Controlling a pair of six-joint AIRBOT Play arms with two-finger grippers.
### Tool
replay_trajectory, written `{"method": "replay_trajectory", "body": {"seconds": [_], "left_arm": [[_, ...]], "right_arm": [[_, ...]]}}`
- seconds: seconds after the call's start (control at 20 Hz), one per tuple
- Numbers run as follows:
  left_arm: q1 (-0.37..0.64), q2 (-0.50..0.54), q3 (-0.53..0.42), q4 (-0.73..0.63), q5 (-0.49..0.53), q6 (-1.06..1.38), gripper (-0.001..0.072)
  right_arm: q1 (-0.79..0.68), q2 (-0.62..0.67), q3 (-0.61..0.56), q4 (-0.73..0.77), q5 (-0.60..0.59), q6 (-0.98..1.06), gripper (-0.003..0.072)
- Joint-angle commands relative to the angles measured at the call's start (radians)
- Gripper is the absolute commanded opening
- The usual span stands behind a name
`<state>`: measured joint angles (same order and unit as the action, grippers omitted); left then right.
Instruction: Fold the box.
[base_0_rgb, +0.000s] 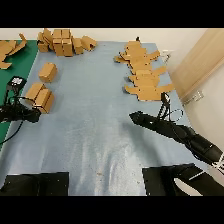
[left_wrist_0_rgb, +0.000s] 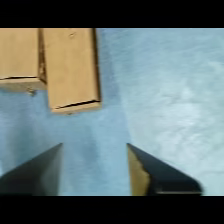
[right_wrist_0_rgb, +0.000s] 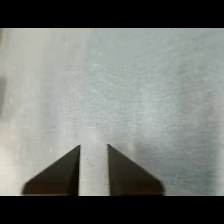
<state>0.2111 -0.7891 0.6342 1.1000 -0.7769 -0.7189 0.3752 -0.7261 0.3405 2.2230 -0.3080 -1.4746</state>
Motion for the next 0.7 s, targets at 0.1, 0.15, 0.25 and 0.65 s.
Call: {"method": "replay_trajectory", "body": {"seconds": [0.1, 0.15, 0.25, 0.65], "left_arm": [[-0.270, 0.053, 0.029, -0.119, -0.079, -0.073, 0.0012], [-0.344, 0.019, 0.051, -0.111, -0.077, -0.114, 0.0011], [-0.455, -0.074, 0.112, -0.106, -0.075, -0.195, 0.0011], [-0.647, -0.402, 0.323, -0.113, -0.102, -0.323, 0.0010]], "right_arm": [[0.000, -0.059, 0.156, -0.070, -0.159, -0.036, 0.0005], [0.000, -0.088, 0.194, -0.074, -0.200, -0.037, 0.0005], [0.001, -0.159, 0.269, -0.076, -0.269, -0.037, 0.0005], [0.023, -0.386, 0.473, -0.152, -0.478, -0.072, 0.0005]]}}
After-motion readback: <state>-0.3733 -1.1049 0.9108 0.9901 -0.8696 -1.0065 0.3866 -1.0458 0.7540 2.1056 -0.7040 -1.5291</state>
